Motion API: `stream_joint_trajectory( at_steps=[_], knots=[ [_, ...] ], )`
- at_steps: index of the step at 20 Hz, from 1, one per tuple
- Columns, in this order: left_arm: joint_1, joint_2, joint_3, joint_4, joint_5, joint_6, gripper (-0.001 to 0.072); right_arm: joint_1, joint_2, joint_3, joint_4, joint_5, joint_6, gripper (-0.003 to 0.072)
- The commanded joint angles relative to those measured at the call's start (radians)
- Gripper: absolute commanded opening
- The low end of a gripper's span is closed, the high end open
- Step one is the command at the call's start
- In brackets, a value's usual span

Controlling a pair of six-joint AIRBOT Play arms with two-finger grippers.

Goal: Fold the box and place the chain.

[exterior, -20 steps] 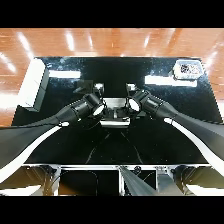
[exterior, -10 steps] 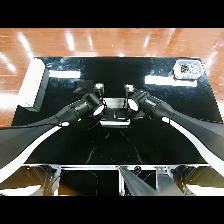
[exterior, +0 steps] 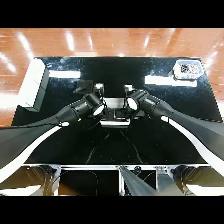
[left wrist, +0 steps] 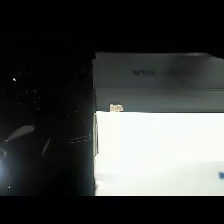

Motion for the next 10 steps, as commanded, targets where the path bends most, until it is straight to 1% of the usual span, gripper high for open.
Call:
stream_joint_trajectory(
  at_steps=[1,5,10],
  knots=[
    [0.000,0.000,0.000,0.000,-0.002,0.000,0.0017,0.001,-0.002,0.023,0.006,0.013,-0.008,0.0308],
    [-0.001,0.000,0.000,0.000,-0.002,0.000,0.0017,0.001,-0.002,0.068,0.005,0.035,-0.016,0.0308],
    [0.000,0.000,0.000,0.000,-0.002,0.000,0.0017,0.001,-0.002,0.070,0.004,0.066,-0.031,0.0308]
  ],
)
